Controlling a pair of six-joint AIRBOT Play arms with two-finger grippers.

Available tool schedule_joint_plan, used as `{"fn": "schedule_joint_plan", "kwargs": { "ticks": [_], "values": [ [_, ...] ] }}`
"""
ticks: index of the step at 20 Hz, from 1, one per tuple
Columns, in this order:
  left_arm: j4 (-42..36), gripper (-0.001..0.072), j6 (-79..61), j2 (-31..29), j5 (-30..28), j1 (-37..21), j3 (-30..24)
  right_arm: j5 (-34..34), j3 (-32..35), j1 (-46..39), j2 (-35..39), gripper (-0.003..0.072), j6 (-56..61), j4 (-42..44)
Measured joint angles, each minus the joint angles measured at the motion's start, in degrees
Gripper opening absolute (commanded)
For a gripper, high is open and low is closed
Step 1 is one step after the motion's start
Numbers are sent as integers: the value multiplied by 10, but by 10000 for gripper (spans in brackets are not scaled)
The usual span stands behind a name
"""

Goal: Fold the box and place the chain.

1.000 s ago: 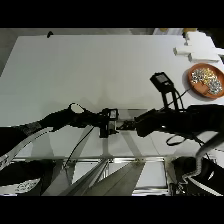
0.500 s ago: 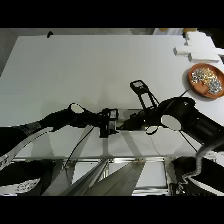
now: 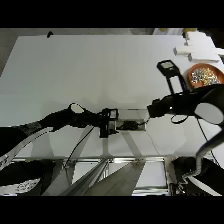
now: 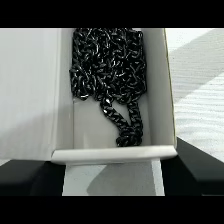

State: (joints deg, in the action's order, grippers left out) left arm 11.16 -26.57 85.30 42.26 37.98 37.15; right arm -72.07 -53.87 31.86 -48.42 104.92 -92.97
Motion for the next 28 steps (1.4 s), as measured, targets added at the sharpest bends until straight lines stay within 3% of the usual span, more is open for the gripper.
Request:
{"fn": "schedule_joint_plan", "kwargs": {
  "ticks": [6, 10, 12, 15, 22, 28],
  "values": [
    [0, 220, 0, 0, 0, 0, 0, -8, -3, -122, 3, 220, -40, -13],
    [0, 220, 0, 0, 0, 0, 0, 9, 2, -171, -34, 222, -38, 0],
    [0, 220, 0, 0, 0, 0, 0, 22, 5, -181, -67, 232, -29, 11],
    [0, 220, 0, 0, 0, 0, 0, 41, 8, -187, -125, 326, -17, 17],
    [0, 220, 0, 0, 0, 0, 0, 82, 10, -191, -259, 325, -17, 8],
    [0, 220, 0, 0, 0, 0, 0, 96, 15, -191, -297, 325, -20, -11]
  ]
}}
